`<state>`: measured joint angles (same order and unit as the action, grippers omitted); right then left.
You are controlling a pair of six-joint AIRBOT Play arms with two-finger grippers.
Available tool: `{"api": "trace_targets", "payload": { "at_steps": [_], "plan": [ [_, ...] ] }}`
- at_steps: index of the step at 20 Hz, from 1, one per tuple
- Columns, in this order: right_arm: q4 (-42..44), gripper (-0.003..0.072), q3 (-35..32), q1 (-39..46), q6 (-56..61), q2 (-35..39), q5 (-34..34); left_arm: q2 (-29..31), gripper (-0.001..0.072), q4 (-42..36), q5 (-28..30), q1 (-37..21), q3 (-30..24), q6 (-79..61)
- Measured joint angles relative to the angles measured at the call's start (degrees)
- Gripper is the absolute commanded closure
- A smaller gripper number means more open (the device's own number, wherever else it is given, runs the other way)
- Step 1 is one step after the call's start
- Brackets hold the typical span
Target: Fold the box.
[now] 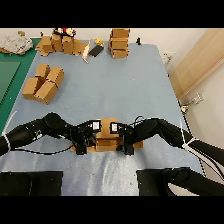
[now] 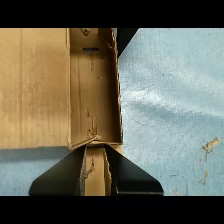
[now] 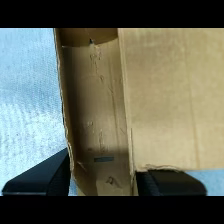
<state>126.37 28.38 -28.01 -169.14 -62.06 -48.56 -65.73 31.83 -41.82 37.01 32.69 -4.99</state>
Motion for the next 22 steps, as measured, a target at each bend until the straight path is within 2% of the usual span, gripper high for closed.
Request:
{"api": "trace_targets", "payload": {
  "at_steps": [3,5,6,7,16,18,20,21,22],
  "plan": [
    [0.0,0.0245,0.0,0.0,0.0,0.0,0.0,0.0,0.0546,-0.5,0.7,0.5,0.0,-0.2],
    [0.0,0.0246,0.0,0.0,0.0,0.0,0.0,0.0,0.0493,-0.7,1.1,0.7,0.0,-0.3],
    [0.0,0.0246,0.0,0.0,0.0,0.0,0.0,0.0,0.0325,-0.8,1.2,0.7,0.0,-0.3],
    [0.0,0.0246,0.0,0.0,0.0,0.0,0.0,0.0,0.0238,-0.9,1.2,0.8,0.0,-0.3],
    [0.0,0.0246,0.0,0.0,0.0,0.0,0.0,-0.1,0.0240,-1.7,1.3,0.9,0.0,-0.3],
    [0.0,0.0245,0.0,0.0,0.0,0.0,0.0,-0.1,0.0211,-1.8,1.3,0.9,0.0,-0.3],
    [0.0,0.0245,0.0,0.0,0.0,0.0,0.0,-0.1,0.0214,-1.9,1.2,0.9,0.0,-0.3],
    [0.0,0.0246,0.0,0.0,0.0,0.0,0.0,-0.1,0.0246,-1.9,1.2,0.8,0.0,-0.3],
    [0.0,0.0246,0.0,0.0,0.0,0.0,0.0,-0.1,0.0439,-1.9,1.1,0.8,0.0,-0.2]
  ]
}}
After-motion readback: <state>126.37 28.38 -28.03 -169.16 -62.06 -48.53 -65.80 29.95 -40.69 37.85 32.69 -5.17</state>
